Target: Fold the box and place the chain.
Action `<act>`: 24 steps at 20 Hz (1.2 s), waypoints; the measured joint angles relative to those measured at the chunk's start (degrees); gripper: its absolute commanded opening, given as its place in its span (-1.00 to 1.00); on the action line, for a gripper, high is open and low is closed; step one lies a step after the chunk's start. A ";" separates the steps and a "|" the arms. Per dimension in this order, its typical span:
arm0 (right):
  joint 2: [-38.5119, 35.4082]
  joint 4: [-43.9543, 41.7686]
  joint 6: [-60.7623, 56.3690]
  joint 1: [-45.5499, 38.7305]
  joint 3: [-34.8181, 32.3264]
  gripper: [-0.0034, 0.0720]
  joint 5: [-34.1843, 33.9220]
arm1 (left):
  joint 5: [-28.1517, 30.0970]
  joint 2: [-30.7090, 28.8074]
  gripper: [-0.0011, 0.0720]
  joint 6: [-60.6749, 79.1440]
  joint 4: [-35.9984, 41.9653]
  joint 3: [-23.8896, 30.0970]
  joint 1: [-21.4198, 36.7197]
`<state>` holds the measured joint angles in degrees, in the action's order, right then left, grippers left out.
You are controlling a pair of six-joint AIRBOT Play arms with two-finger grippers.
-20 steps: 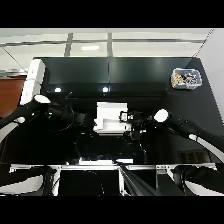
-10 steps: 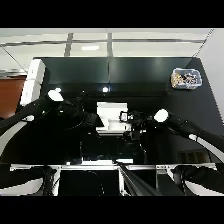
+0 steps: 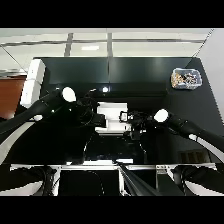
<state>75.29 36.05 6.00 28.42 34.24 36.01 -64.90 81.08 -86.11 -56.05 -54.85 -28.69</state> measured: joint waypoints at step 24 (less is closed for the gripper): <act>0.00 -0.02 0.00 0.00 0.00 -0.11 -0.02 | 3.45 1.60 -0.17 -41.24 -31.76 -3.19 -15.87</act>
